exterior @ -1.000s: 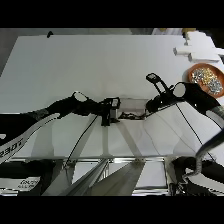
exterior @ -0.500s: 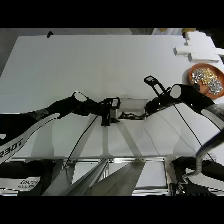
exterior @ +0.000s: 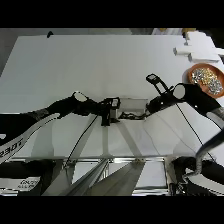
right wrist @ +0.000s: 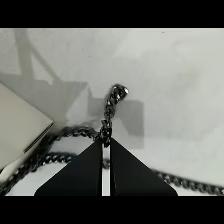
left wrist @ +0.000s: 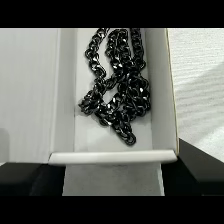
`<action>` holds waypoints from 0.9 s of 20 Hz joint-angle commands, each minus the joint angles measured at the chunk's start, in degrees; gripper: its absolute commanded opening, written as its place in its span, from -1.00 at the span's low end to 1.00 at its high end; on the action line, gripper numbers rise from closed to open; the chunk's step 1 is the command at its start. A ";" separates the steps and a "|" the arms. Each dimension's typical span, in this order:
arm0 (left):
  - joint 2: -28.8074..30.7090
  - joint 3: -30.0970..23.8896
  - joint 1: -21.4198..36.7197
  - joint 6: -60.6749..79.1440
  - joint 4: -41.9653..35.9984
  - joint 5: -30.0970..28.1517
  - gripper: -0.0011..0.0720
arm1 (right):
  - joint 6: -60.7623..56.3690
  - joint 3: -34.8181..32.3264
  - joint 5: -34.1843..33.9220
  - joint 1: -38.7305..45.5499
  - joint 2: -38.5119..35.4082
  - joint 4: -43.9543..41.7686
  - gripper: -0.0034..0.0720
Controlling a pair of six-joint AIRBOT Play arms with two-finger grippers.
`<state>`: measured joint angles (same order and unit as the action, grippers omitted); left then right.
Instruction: Fold the box and place the chain.
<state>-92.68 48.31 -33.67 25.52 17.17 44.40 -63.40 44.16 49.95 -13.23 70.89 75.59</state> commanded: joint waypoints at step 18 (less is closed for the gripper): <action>-0.02 0.02 0.00 0.00 0.04 -0.02 -0.86 | -3.61 -3.76 -4.61 -12.15 -25.38 -23.17 -0.87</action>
